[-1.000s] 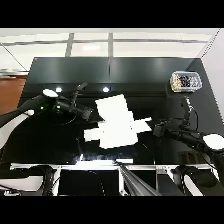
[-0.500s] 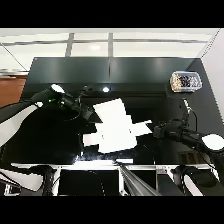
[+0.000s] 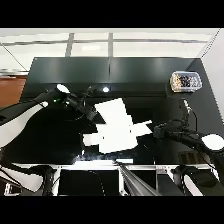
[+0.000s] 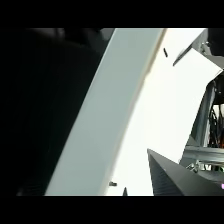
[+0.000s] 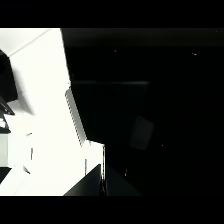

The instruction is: Fold the box and place the chain.

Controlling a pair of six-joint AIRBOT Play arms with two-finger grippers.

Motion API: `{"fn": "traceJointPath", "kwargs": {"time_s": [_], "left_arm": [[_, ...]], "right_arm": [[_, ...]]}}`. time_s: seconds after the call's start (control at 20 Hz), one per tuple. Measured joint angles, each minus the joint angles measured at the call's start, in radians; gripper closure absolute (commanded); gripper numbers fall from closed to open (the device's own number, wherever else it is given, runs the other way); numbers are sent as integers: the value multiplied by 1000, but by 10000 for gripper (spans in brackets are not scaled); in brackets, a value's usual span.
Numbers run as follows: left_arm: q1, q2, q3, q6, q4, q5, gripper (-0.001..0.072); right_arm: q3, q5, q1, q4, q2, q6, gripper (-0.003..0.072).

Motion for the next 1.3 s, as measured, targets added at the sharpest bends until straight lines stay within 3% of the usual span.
{"fn": "traceJointPath", "kwargs": {"time_s": [0.05, 0.15, 0.2, 0.25, 0.35, 0.4, 0.45, 0.5, 0.6, 0.65, 0.95, 1.15, 1.3], "left_arm": [[-9, -12, 5, 5, -5, -19, 175], [-19, -30, 16, 14, 1, -49, 334], [-22, -36, 21, 16, 11, -58, 469], [-23, -39, 29, 19, 32, -69, 533], [-23, -45, 45, 23, 70, -99, 570], [-21, -46, 53, 24, 84, -107, 655], [-21, -48, 61, 29, 97, -118, 682], [-20, -48, 68, 42, 101, -128, 683], [-19, -50, 80, 50, 118, -122, 686], [-18, -49, 86, 55, 119, -126, 687], [-32, 44, 94, 67, 163, -93, 690], [-90, 160, 66, 187, 190, 81, 687], [-144, 194, 58, 273, 258, 205, 686]], "right_arm": [[0, 0, 0, -1, 0, 0, 677], [0, 0, 0, -5, 0, 3, 677], [0, 0, 0, -10, 0, 3, 677], [0, 1, 0, -15, 0, 3, 677], [0, 2, 0, -21, 0, 3, 677], [0, 2, 0, -24, 0, 3, 676], [0, 3, 0, -29, 0, 6, 673], [0, 6, 0, -39, 0, 18, 568], [0, 18, 0, -84, 0, 55, 88], [3, 23, 0, -105, 0, 70, 45], [147, 101, -1, -333, 0, 82, 47], [209, 154, 6, -412, -3, -107, 47], [217, 91, 48, -432, -23, -265, 47]]}}
